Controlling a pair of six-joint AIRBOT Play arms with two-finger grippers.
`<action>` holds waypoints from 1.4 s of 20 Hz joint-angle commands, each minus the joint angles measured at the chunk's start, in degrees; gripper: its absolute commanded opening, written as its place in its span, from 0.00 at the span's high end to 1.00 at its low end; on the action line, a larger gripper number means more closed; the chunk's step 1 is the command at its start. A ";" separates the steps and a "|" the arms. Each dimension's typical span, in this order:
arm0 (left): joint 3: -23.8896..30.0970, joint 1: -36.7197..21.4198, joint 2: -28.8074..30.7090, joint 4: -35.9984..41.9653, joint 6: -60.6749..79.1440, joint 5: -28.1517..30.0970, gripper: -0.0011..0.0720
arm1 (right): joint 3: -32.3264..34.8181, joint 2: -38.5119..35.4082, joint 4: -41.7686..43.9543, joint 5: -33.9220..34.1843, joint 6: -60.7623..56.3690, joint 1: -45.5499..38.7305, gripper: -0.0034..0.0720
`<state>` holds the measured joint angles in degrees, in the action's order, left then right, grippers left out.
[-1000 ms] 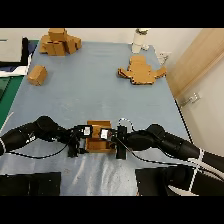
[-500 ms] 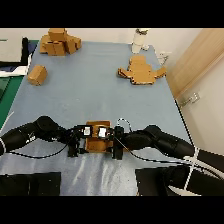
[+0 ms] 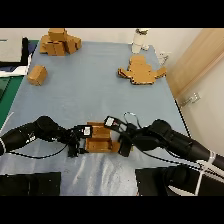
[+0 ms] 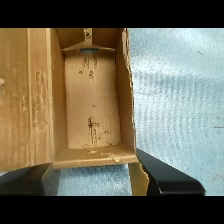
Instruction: Fold the box.
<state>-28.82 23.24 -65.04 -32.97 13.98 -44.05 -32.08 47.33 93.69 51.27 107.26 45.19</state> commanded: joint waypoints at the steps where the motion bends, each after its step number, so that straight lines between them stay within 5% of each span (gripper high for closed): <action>1: 0.00 -0.02 -0.02 -0.02 -0.02 0.02 0.43 | -1.40 -7.10 -22.14 16.96 -35.52 -1.51 0.95; 5: 0.00 -0.02 -0.04 -0.02 0.00 0.02 0.43 | 1.46 -8.61 -16.50 20.28 -45.92 -9.86 0.95; 11: 0.00 -0.02 -0.02 0.00 0.00 0.00 0.43 | 9.16 -2.27 3.89 -1.53 -39.45 -10.84 0.95; 14: 0.00 -0.02 -0.04 -0.02 -0.02 0.00 0.43 | 9.49 2.08 14.12 -6.84 -30.36 -10.60 0.95; 24: 0.00 -0.02 -0.04 0.00 0.00 -0.02 0.43 | 6.88 -2.56 17.07 -4.24 -28.13 -5.77 0.95; 25: 0.00 -0.02 -0.02 -0.02 0.00 -0.02 0.43 | 6.56 -3.02 17.05 -3.89 -28.15 -5.77 0.93; 27: 0.00 -0.02 -0.04 -0.02 0.00 0.02 0.43 | 5.84 -3.37 16.68 -3.78 -28.39 -5.79 0.63; 28: 0.00 -0.02 -0.02 -0.02 0.00 0.02 0.43 | 5.46 -3.37 16.68 -3.76 -28.44 -5.79 0.59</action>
<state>-28.82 23.24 -65.04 -32.97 13.96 -44.05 -25.71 44.62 110.24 47.03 78.91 39.27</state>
